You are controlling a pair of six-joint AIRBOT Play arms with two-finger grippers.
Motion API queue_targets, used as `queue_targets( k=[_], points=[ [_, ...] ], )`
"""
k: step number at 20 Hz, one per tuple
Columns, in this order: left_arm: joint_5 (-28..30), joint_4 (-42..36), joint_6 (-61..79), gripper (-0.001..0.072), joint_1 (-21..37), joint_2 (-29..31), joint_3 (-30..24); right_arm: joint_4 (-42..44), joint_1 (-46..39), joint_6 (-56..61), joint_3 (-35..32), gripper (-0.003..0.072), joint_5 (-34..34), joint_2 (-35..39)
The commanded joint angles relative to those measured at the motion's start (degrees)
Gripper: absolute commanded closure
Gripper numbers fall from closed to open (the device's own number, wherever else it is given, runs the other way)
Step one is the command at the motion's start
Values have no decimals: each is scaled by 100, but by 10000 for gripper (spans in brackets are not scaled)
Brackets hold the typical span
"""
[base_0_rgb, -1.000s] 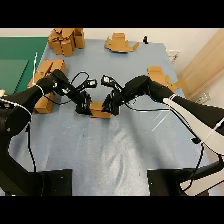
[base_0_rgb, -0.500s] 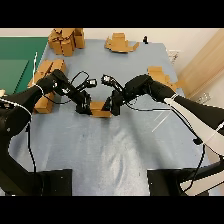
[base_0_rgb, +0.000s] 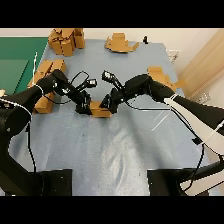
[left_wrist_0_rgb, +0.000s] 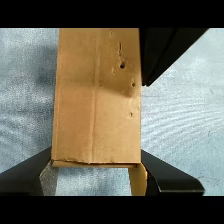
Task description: Fold the box.
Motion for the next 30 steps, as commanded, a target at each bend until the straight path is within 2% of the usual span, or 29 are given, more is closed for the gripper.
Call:
queue_targets(
  k=[1,6,19,21,25,27,30],
  points=[
    [4,2,2,651,-2,0,2,46,4,2,-4,680,57,-173],
    [2,2,2,651,-2,0,2,-4,15,70,-4,680,-168,-389],
    [17,2,2,651,-2,0,2,-417,13,560,11,681,151,-227],
    [11,2,2,651,-2,0,2,-391,13,573,9,681,437,-129],
    [2,2,2,651,0,7,4,-426,-17,868,7,682,1515,417],
    [0,-4,2,650,0,59,7,-616,-50,1019,2,682,1694,758],
    [63,-13,-4,650,20,319,44,-1792,-101,1952,-9,682,1681,1198]
  ],
)
